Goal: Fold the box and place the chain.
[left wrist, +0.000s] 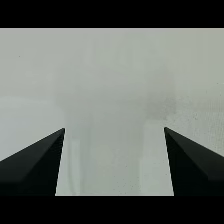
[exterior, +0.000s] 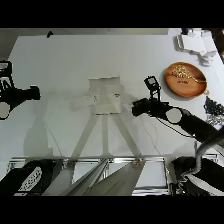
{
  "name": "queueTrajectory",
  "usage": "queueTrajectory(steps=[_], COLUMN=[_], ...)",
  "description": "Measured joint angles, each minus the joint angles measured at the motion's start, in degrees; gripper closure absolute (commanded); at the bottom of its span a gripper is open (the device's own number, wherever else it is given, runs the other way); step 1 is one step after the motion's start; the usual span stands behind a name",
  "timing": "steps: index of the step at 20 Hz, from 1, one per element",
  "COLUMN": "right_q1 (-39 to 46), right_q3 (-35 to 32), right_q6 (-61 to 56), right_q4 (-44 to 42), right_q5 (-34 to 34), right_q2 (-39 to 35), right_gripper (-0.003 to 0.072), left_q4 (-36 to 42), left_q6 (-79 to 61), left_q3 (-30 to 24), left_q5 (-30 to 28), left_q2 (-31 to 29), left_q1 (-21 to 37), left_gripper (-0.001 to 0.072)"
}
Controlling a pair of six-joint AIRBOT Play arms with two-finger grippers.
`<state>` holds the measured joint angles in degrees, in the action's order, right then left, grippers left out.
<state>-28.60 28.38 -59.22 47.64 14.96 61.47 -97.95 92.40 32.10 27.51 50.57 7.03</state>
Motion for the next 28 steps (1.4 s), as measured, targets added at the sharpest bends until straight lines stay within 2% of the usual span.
queueTrajectory(steps=[11, 12, 13, 14, 17, 19, 22, 23, 24, 26, 28], right_q1=[-0.6, -0.6, -0.6, -0.6, -0.6, -0.6, -0.6, -0.6, -0.6, -0.6, -0.6], right_q3=[-0.1, -0.1, -0.1, -0.1, -0.1, -0.1, -0.1, -0.1, -0.1, -0.1, -0.1], right_q6=[-0.8, -0.8, -0.9, -0.9, -0.9, -0.9, -0.9, -0.9, -0.9, -0.9, -0.9], right_q4=[-0.1, -0.1, -0.1, -0.1, -0.1, -0.1, -0.1, -0.1, -0.1, -0.1, -0.1], right_q5=[-0.9, -0.9, -1.0, -1.0, -0.9, -1.0, -1.0, -1.0, -1.0, -1.0, -1.0], right_q2=[0.0, 0.0, 0.0, 0.0, 0.0, 0.0, 0.0, 0.0, 0.0, 0.0, 0.0], right_gripper=[0.0672, 0.0672, 0.0672, 0.0672, 0.0672, 0.0672, 0.0672, 0.0672, 0.0672, 0.0672, 0.0672], left_q4=[0.3, 0.9, 1.8, 2.4, 3.7, 4.1, 4.4, 4.5, 4.6, 6.7, 12.3], left_q6=[0.4, 0.4, 0.3, -0.4, -5.1, -8.8, -13.0, -14.5, -16.1, -19.3, -24.6], left_q3=[0.0, 0.0, 0.0, 0.0, 0.0, 0.0, 0.4, 1.2, 2.5, 6.8, 12.6], left_q5=[-0.6, -0.6, -0.3, 0.5, 3.3, 4.2, 3.3, 2.8, 2.8, 4.5, 7.9], left_q2=[0.0, 0.0, 0.0, 0.1, 0.7, 1.1, 2.1, 3.0, 4.5, 8.7, 13.8], left_q1=[0.0, 0.0, -0.2, -0.6, -3.9, -7.3, -12.2, -13.5, -14.7, -16.1, -16.3], left_gripper=[0.0015, 0.0042, 0.0199, 0.0308, 0.0296, 0.0193, 0.0190, 0.0162, 0.0131, 0.0131, 0.0131])
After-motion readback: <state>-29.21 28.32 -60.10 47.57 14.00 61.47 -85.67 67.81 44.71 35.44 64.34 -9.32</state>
